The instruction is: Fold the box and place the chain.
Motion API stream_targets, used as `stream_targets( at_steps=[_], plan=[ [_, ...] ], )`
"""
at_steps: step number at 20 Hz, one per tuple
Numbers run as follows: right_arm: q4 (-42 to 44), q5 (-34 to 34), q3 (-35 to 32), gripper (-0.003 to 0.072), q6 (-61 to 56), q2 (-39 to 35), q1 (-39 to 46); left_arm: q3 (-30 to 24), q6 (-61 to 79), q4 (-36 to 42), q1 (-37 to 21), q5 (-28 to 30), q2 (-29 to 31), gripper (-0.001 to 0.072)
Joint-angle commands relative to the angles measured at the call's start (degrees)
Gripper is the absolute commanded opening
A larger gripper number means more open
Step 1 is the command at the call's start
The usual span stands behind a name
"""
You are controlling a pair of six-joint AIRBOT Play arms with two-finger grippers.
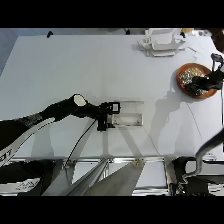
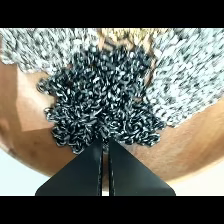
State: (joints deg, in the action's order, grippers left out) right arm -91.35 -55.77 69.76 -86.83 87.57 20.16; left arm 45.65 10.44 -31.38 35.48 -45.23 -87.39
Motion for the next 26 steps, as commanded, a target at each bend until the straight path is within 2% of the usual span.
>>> stream_targets(
  at_steps=[1,6,10,14,18,22,26],
  plan=[
    [0.11,1.14,0.04,0.0016,1.42,-2.23,0.02,0.02,0.02,0.00,-0.04,0.00,0.04,0.0253],
    [5.05,-1.33,0.04,0.0016,5.99,-7.21,-0.46,0.02,0.04,0.00,-0.04,0.00,0.04,0.0253],
    [10.25,-3.85,0.02,0.0016,8.81,-17.90,-0.46,0.02,0.02,0.00,-0.04,0.00,0.04,0.0253],
    [24.28,-8.22,0.02,0.0016,13.99,-29.92,-0.46,0.02,0.02,0.00,-0.02,0.00,0.04,0.0253],
    [30.01,-14.43,0.02,0.0016,15.39,-40.46,-0.74,0.02,0.02,0.00,-0.04,0.00,0.04,0.0253],
    [30.47,-19.10,0.02,0.0016,15.37,-47.47,-9.46,0.00,0.02,0.00,-0.04,0.00,0.04,0.0253],
    [30.62,-21.40,0.00,0.0016,14.82,-50.47,-21.70,0.02,0.02,0.00,-0.04,0.00,0.04,0.0253]
  ],
)
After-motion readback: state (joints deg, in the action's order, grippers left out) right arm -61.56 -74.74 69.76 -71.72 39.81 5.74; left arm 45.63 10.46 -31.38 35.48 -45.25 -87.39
